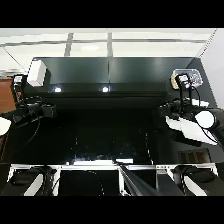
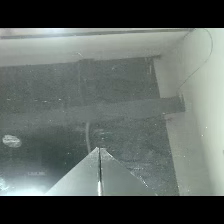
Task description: Fold the box and place the chain.
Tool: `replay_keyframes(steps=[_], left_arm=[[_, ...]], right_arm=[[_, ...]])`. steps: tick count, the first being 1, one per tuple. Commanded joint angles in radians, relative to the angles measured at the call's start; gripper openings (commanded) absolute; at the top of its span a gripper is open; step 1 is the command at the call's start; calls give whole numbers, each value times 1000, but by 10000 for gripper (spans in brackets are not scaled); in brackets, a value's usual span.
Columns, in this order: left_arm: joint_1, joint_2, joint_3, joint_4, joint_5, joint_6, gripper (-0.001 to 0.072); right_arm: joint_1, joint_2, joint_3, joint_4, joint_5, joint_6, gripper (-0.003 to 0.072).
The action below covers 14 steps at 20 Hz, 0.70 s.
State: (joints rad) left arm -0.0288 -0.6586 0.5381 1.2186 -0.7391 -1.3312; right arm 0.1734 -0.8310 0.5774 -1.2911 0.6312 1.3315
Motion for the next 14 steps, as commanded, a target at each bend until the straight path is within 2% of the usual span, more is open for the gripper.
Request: replay_keyframes(steps=[1, 14], left_arm=[[0, 1, 0, 0, 0, 0, 24], [0, 1, 0, 0, 0, 0, 24]], right_arm=[[1, -1, 0, 0, 0, 0, 15], [1, -1, 0, 0, -15, 0, 15]])
